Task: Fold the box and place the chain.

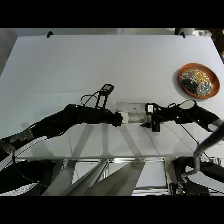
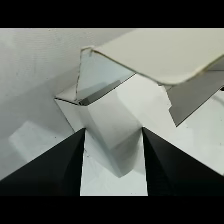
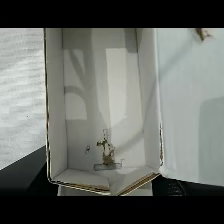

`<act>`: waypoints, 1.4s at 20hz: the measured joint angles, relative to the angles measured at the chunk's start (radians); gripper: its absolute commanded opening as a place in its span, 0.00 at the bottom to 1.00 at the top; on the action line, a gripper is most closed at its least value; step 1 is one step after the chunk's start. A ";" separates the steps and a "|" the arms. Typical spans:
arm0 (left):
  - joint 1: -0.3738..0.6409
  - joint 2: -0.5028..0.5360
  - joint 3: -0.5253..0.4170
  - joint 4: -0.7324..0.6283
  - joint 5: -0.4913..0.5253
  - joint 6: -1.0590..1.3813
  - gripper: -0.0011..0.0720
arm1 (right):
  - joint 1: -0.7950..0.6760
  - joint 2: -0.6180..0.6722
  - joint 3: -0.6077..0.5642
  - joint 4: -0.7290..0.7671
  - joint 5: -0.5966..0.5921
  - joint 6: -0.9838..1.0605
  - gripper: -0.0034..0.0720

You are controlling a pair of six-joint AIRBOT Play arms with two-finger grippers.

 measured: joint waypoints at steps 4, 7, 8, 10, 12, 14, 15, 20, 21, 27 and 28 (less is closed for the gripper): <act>-0.004 -0.021 0.052 0.101 0.061 -0.121 0.56 | 0.000 0.000 0.000 0.000 0.000 0.000 0.59; -0.007 -0.027 0.106 0.209 0.131 -0.244 0.56 | 0.000 0.000 0.000 -0.001 0.000 -0.002 0.59; -0.010 -0.032 0.124 0.242 0.161 -0.279 0.56 | 0.000 0.000 0.000 -0.001 0.000 -0.002 0.59; -0.021 -0.050 0.163 0.303 0.220 -0.342 0.56 | 0.000 0.000 0.000 -0.001 -0.001 -0.002 0.59; -0.037 -0.079 0.199 0.341 0.265 -0.388 0.56 | 0.000 0.000 0.000 -0.001 0.000 -0.002 0.59; -0.055 -0.116 0.235 0.367 0.304 -0.423 0.56 | 0.000 0.000 0.000 -0.001 0.000 -0.002 0.59; -0.061 -0.134 0.254 0.378 0.316 -0.443 0.56 | 0.000 0.000 0.000 -0.001 0.000 -0.002 0.59; -0.084 -0.212 0.367 0.443 0.420 -0.537 0.56 | 0.000 0.000 0.000 -0.001 0.000 -0.001 0.59; -0.087 -0.226 0.385 0.452 0.438 -0.556 0.56 | 0.000 0.000 0.000 -0.001 0.000 -0.001 0.59; -0.092 -0.292 0.450 0.476 0.494 -0.674 0.56 | 0.000 0.000 0.000 -0.001 0.000 -0.001 0.59; -0.092 -0.299 0.454 0.476 0.500 -0.695 0.56 | 0.000 0.000 0.000 -0.001 0.000 -0.001 0.59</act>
